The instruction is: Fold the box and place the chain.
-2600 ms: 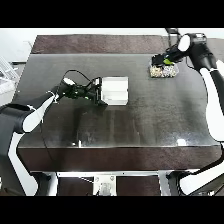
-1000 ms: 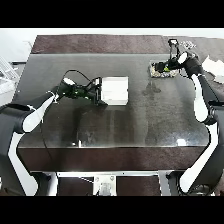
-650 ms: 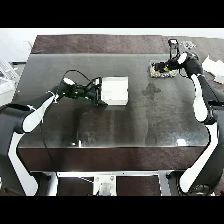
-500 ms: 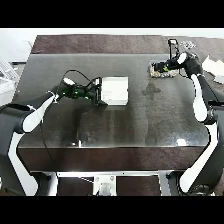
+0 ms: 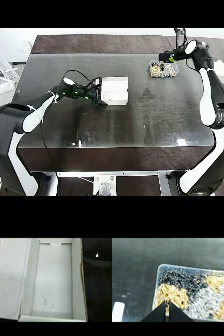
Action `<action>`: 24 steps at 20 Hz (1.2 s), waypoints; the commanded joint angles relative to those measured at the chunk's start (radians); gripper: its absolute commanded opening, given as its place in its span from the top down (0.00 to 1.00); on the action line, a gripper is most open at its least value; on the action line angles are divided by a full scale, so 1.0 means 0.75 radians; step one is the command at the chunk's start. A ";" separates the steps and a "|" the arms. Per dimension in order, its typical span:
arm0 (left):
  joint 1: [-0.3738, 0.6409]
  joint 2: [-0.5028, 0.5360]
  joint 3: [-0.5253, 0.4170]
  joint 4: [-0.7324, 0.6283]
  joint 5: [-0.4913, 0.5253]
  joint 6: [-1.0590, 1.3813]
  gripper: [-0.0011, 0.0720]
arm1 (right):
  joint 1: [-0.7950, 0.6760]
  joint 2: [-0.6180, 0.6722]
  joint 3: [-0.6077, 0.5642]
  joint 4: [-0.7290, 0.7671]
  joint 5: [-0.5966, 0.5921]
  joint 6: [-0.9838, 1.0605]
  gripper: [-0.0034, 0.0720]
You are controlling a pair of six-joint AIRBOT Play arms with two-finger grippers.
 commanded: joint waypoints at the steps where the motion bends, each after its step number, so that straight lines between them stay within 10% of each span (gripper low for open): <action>1: 0.001 0.001 0.001 0.000 0.000 0.000 0.32 | 0.010 0.114 0.003 -0.042 0.128 0.001 0.94; 13: 0.001 0.001 0.001 0.000 0.000 0.000 0.32 | 0.461 0.783 0.000 -0.256 0.263 -0.038 0.94; 24: 0.001 0.001 0.001 0.001 0.000 0.000 0.32 | 0.875 0.930 -0.011 -0.371 0.455 -0.033 0.94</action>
